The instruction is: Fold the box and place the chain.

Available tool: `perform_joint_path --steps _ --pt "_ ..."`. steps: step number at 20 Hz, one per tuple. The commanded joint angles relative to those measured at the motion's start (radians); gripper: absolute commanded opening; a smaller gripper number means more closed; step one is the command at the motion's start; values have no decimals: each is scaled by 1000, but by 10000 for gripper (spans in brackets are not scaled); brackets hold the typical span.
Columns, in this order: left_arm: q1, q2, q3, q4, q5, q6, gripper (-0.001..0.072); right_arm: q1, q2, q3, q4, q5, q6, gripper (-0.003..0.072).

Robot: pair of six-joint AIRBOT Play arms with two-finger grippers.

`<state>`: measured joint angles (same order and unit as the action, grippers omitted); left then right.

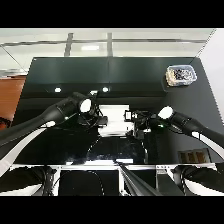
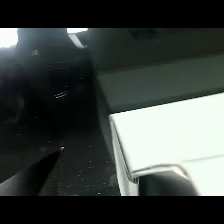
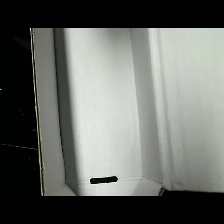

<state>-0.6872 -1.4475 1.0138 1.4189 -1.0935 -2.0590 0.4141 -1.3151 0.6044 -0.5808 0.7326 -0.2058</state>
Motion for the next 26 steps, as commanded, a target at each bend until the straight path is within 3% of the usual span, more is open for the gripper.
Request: perform_joint_path --steps 1,6,13,15,23,26 --pt "-39 -28 54 99 -71 -92 501 0 -1 0 0 0 -1 272" --pt "-88 -33 60 109 -27 -261 500 0 -1 0 0 1 -1 272" --pt "-94 -46 60 80 -18 -310 492 0 -1 0 0 1 0 272" --pt "-94 -47 60 90 -29 -310 371 0 -1 0 0 1 0 272" --pt "-107 -53 60 92 -40 -311 364 0 -1 0 0 1 0 272" --pt "-107 -53 60 90 -29 -332 238 0 -1 0 0 1 0 271"
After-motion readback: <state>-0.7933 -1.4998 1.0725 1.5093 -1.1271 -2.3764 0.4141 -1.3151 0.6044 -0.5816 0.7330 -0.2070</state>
